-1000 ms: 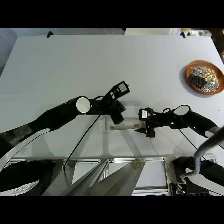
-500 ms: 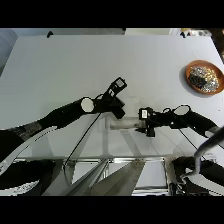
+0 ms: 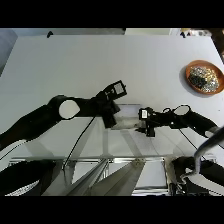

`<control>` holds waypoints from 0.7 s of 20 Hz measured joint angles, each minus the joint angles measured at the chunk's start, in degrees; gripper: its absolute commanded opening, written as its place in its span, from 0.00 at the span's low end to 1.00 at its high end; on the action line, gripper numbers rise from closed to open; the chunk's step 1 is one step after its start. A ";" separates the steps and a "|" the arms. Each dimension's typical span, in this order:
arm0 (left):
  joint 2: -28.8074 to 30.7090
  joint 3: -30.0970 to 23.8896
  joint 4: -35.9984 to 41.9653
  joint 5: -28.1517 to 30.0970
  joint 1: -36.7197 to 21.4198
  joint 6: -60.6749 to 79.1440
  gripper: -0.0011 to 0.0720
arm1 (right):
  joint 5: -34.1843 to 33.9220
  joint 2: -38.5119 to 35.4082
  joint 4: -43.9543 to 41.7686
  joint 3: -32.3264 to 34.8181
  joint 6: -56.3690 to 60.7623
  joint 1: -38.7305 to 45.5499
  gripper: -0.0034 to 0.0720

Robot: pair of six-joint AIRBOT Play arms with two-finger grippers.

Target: Fold the box and place the chain.

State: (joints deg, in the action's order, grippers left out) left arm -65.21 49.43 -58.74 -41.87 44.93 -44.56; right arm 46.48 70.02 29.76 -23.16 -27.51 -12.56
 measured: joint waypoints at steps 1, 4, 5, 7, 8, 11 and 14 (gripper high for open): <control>0.48 0.00 -1.97 -2.25 0.04 -1.01 0.02 | 0.00 0.00 0.00 0.00 0.00 0.00 0.65; 0.57 0.00 -5.64 -6.49 0.09 -2.43 0.02 | 0.02 0.00 0.00 0.00 0.02 0.00 0.65; 0.24 -0.02 -6.23 -7.34 0.11 -2.56 0.02 | 0.00 0.00 0.00 0.00 0.02 0.00 0.65; -0.55 -0.35 -7.06 -8.26 0.07 -2.58 0.03 | 0.00 0.00 0.00 0.00 0.02 0.00 0.65; -0.87 -0.87 -7.32 -8.41 0.07 -2.08 0.03 | 0.00 0.00 0.00 0.00 0.02 0.00 0.65; -1.42 -4.20 -7.50 -6.56 -0.20 1.51 0.03 | 0.00 0.00 0.00 0.00 0.02 0.00 0.65; -1.64 -7.37 -6.49 -4.28 -1.33 4.02 0.03 | 0.00 0.00 -0.02 0.00 0.02 0.00 0.65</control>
State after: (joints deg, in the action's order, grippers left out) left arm -66.85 42.06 -65.23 -46.15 43.59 -40.53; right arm 46.48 70.02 29.74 -23.16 -27.49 -12.56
